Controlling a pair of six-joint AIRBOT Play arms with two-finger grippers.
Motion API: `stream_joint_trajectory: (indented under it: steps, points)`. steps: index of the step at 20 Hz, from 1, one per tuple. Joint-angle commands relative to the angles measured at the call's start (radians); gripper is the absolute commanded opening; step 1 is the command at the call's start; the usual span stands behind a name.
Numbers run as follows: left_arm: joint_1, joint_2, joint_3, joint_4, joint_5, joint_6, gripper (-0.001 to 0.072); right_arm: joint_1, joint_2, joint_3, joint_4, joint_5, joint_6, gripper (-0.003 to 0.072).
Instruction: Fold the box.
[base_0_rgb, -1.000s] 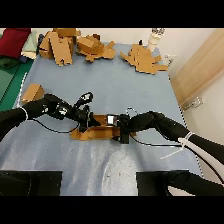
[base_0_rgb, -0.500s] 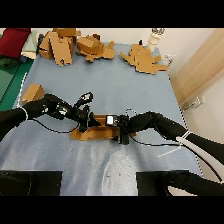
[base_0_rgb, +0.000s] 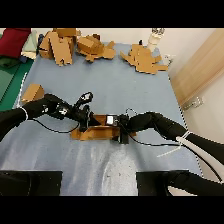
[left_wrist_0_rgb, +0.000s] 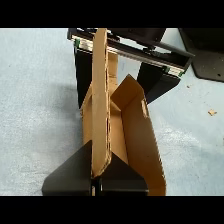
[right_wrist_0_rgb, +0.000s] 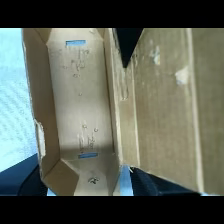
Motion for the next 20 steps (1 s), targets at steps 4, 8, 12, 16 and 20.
stream_joint_trajectory:
  steps: [4,8,12,16,20]
  points:
    - [0.000,0.000,0.000,-0.001,0.007,0.000,0.0012,0.000,-0.006,-0.007,0.004,0.011,0.003,0.0704]
    - [0.000,0.000,0.000,-0.001,0.007,0.000,0.0012,0.000,-0.024,-0.007,0.003,0.011,0.011,0.0687]
    - [0.000,0.000,0.000,-0.001,0.007,0.000,0.0012,0.000,-0.024,-0.007,0.003,0.011,0.011,0.0521]
    - [0.000,0.000,0.000,-0.001,0.007,0.000,0.0012,0.000,-0.024,-0.007,0.003,0.011,0.011,0.0521]
    - [0.000,0.000,0.000,-0.001,0.006,0.000,0.0012,0.000,-0.023,-0.007,0.004,0.011,0.011,0.0521]
